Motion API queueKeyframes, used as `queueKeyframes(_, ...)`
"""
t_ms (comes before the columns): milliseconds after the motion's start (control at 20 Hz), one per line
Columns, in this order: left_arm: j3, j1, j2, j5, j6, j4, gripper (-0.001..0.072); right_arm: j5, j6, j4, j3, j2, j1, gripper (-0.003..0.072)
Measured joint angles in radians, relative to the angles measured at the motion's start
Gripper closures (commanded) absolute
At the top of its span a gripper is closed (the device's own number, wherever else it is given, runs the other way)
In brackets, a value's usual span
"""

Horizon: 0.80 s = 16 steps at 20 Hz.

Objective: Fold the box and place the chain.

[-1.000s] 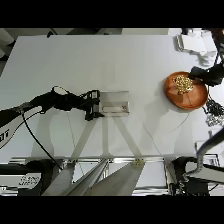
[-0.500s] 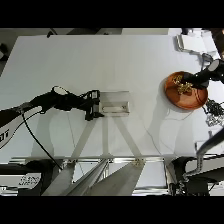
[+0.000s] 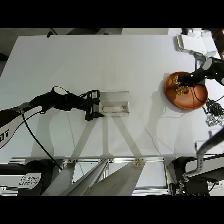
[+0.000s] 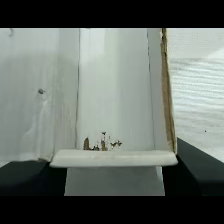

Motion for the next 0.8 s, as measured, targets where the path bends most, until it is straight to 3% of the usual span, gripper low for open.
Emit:
queueKeyframes(350, 0.000, 0.000, 0.000, 0.000, 0.000, 0.000, 0.0602, 0.159, -0.117, -0.011, -0.002, 0.183, 0.003, 0.0682)
queueKeyframes(600, 0.000, 0.000, 0.000, 0.000, 0.000, 0.000, 0.0602, 0.288, -0.187, 0.085, -0.056, 0.372, 0.021, 0.0682)
queueKeyframes(800, 0.000, 0.000, 0.000, 0.000, 0.000, 0.000, 0.0602, 0.357, -0.204, 0.137, -0.113, 0.489, 0.115, 0.0681)
